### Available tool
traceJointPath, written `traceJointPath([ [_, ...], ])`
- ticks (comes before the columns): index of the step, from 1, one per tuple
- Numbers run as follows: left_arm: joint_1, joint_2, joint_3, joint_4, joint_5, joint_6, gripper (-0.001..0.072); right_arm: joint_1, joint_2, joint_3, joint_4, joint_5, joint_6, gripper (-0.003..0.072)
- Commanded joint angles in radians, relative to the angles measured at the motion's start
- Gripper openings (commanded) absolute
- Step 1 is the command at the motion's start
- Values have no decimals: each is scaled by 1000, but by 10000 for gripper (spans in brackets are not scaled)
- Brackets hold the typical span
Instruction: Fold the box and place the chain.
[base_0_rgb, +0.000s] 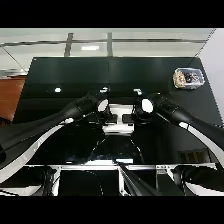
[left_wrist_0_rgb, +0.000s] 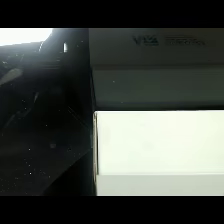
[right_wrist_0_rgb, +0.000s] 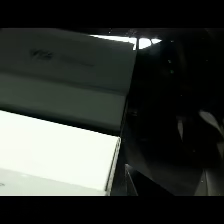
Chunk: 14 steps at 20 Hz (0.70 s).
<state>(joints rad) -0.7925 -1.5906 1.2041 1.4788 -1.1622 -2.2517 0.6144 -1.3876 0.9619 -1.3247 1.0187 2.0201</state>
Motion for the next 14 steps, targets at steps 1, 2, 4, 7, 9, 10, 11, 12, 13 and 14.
traceJointPath([
  [1,1,0,1,1,2,0,24,32,-23,24,-69,21,106,308],
  [2,1,0,1,0,2,0,25,44,-34,36,-74,30,117,308],
  [4,1,0,1,0,2,0,25,67,-52,56,-101,49,151,298],
  [7,1,0,1,0,2,0,25,71,-56,57,-128,86,190,186],
  [9,1,0,1,0,2,0,24,71,-56,57,-124,89,191,185],
  [10,1,0,1,0,2,0,24,71,-56,57,-124,89,191,96],
  [11,1,0,1,0,2,0,25,71,-56,57,-123,88,191,8],
  [12,1,0,1,0,2,0,25,71,-56,57,-123,84,190,12],
  [13,1,0,1,0,1,0,24,71,-56,57,-121,83,189,12],
  [14,1,0,1,0,2,0,25,71,-56,57,-120,83,189,12],
])
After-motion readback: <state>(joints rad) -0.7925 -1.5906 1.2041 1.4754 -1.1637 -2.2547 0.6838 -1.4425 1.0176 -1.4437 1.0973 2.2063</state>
